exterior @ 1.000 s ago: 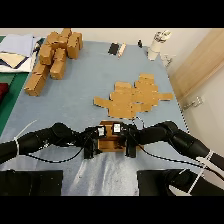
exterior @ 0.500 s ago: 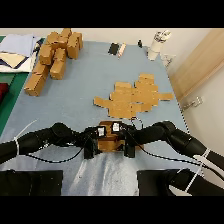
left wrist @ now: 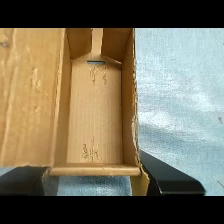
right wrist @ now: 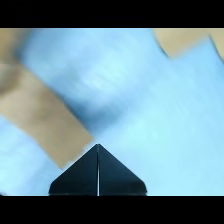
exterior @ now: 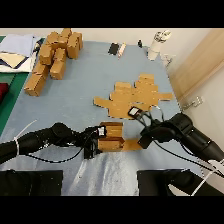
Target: Fold the box.
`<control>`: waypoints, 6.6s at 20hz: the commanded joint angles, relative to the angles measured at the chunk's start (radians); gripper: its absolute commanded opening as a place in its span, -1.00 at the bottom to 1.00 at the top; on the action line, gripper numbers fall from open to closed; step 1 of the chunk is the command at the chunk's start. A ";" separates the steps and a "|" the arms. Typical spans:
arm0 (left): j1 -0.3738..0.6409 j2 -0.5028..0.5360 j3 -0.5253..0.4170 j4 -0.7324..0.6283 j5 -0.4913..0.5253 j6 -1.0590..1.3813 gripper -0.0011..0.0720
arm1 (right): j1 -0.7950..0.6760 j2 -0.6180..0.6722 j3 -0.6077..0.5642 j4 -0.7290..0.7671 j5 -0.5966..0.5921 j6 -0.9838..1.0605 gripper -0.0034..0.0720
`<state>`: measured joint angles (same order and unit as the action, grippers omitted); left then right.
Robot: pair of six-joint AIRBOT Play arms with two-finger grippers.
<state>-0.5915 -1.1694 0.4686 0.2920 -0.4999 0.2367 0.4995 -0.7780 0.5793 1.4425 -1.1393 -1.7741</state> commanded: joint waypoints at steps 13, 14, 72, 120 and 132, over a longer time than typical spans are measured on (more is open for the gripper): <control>0.001 0.000 0.000 0.000 0.000 0.002 0.33 | -0.316 -0.082 -0.174 0.665 0.152 0.051 -0.91; 0.001 0.000 0.000 0.000 0.000 0.002 0.33 | -0.311 -0.080 -0.174 0.671 0.151 0.047 -0.91; 0.000 0.000 0.000 0.000 0.000 0.002 0.33 | -0.217 0.024 -0.138 0.803 0.111 0.027 -0.01; 0.001 0.000 0.000 0.000 0.000 0.002 0.33 | 0.338 -0.243 0.358 -0.015 -0.307 0.893 0.34; 0.001 0.000 0.000 0.000 0.000 0.002 0.33 | -0.341 -0.490 0.300 0.548 0.059 -0.002 -0.91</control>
<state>-0.5915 -1.1698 0.4686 0.2920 -0.5003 0.2386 0.3119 -1.1530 0.8745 1.6123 -1.2255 -1.3678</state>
